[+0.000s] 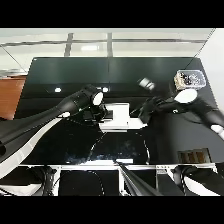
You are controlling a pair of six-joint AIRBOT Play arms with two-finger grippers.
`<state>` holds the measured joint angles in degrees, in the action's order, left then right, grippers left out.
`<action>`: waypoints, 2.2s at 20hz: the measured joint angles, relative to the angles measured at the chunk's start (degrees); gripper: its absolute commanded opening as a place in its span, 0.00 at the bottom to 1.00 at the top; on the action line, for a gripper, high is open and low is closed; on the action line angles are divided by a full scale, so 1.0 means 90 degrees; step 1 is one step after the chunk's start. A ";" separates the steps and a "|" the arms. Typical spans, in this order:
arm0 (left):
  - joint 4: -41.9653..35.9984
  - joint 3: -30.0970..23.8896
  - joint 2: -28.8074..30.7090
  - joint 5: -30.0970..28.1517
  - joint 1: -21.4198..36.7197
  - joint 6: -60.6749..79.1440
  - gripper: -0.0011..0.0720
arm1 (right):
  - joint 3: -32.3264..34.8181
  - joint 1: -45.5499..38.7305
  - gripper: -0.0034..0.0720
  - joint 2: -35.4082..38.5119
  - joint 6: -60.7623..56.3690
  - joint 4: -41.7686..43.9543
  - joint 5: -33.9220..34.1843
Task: Fold the box and place the chain.
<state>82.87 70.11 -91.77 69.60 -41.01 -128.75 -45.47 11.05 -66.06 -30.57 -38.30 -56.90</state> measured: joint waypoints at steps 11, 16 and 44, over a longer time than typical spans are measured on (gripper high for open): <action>0.0022 0.0000 0.0002 0.0000 0.0000 -0.0005 0.05 | 0.1336 -0.2103 0.06 -0.0665 -0.3628 0.0155 -0.0498; 0.0022 0.0000 0.0000 0.0005 0.0000 -0.0007 0.05 | 0.1144 -0.1158 0.06 -0.1467 -0.3135 0.1226 -0.0512; 0.0019 0.0000 0.0002 0.0056 0.0000 -0.0007 0.05 | -0.1324 0.1273 0.52 -0.1695 -0.5904 -0.1435 -0.0855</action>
<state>83.05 70.11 -91.74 70.11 -41.01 -128.81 -57.39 22.50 -81.32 -83.70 -51.22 -64.60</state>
